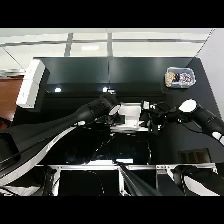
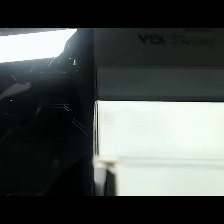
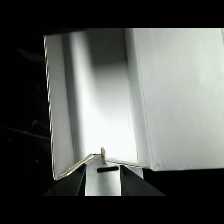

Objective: Fold the box and place the chain.

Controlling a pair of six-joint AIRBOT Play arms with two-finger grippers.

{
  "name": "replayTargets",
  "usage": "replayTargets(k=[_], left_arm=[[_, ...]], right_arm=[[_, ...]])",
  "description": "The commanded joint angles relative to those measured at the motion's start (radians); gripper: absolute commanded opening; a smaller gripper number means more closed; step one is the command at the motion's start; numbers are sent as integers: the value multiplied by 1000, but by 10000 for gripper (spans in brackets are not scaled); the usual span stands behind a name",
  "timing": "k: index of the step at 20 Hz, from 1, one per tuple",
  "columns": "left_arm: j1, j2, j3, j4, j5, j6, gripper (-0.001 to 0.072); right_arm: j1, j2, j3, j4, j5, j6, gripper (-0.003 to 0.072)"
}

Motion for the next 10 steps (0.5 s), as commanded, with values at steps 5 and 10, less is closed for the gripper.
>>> replayTargets(k=[5, 10], left_arm=[[1, 0, 1, -3, 3, -2, 26], [3, 0, 1, -2, 27, -1, 26]], right_arm=[[2, -42, -58, 180, -54, 0, 240], [2, -46, -58, 188, -65, 0, 239]])
